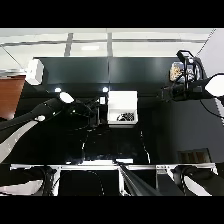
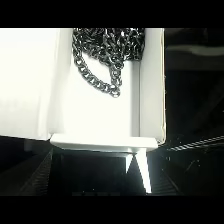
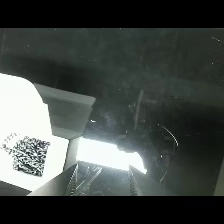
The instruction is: Fold the box and place the chain.
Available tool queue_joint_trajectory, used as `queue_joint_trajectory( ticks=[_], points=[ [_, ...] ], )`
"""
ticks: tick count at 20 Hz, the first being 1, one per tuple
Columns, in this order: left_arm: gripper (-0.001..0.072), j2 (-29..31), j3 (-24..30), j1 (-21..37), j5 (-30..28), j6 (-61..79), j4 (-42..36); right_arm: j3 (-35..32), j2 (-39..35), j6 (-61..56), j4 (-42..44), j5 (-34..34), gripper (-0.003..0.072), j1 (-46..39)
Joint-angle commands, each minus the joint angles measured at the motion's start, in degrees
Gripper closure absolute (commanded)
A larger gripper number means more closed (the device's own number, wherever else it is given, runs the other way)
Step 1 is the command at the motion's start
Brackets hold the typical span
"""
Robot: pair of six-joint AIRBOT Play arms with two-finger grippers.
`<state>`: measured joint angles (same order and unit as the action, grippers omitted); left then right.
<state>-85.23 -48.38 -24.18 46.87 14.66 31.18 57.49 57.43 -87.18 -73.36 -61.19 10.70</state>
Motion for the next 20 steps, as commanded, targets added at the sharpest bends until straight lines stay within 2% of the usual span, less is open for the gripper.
queue_joint_trajectory(
  ticks=[1,20],
  points=[
    [-0.0002,-0.2,-0.2,-0.1,-0.1,0.4,-0.6,0.0,0.0,0.0,0.0,0.3,0.0319,0.0],
    [-0.0001,-0.2,-0.2,-0.3,1.3,-0.1,-0.5,0.0,0.0,0.0,0.0,1.5,0.0319,0.0]
  ],
)
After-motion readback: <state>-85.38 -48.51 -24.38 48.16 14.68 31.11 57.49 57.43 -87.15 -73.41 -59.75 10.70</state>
